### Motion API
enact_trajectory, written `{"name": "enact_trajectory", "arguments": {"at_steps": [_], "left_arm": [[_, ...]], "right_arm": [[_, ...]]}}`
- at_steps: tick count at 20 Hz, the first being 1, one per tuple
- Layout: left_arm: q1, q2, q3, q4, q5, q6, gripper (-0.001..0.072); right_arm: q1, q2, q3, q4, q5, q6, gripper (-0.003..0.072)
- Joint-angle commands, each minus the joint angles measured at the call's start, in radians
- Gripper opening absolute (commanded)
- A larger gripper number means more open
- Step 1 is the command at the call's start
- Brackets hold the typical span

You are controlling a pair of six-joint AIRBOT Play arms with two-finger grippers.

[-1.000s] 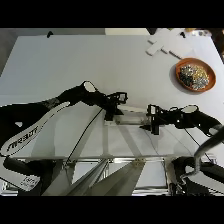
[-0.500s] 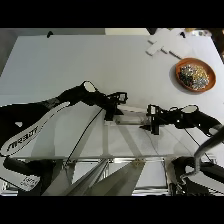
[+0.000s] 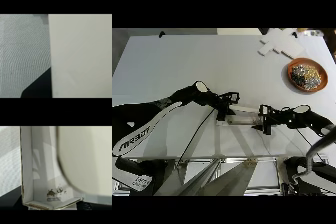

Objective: Fold the box and place the chain.

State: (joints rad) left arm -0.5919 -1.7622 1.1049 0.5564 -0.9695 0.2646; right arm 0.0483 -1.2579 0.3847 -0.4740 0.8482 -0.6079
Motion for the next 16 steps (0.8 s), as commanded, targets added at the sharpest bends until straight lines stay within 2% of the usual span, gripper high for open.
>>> {"name": "enact_trajectory", "arguments": {"at_steps": [1, 11, 12, 13, 14, 15, 16], "left_arm": [[0.0, 0.001, 0.0, 0.0, 0.0, 0.0, 0.001], [0.0, 0.002, 0.0, -0.005, -0.029, 0.0, 0.0013], [0.0, 0.003, 0.0, -0.005, -0.029, 0.001, 0.0066], [0.002, 0.004, 0.0, -0.005, -0.029, 0.001, 0.02], [0.004, 0.007, 0.0, -0.004, -0.023, 0.001, 0.0378], [0.007, 0.011, 0.0, -0.004, -0.021, 0.0, 0.0475], [0.013, 0.014, 0.0, 0.0, -0.023, -0.003, 0.0512]], "right_arm": [[0.0, 0.0, 0.0, 0.0, 0.0, 0.0, 0.0315], [0.0, 0.0, 0.0, 0.0, 0.0, 0.0, 0.0315], [0.0, 0.0, 0.0, 0.0, 0.0, 0.0, 0.0315], [0.0, 0.0, 0.0, 0.0, 0.0, 0.0, 0.0315], [0.0, 0.0, 0.0, 0.0, 0.0, 0.0, 0.0315], [0.0, 0.0, 0.0, 0.0, 0.0, 0.0, 0.0315], [0.0, 0.0, 0.0, 0.001, 0.001, 0.0, 0.0315]]}}
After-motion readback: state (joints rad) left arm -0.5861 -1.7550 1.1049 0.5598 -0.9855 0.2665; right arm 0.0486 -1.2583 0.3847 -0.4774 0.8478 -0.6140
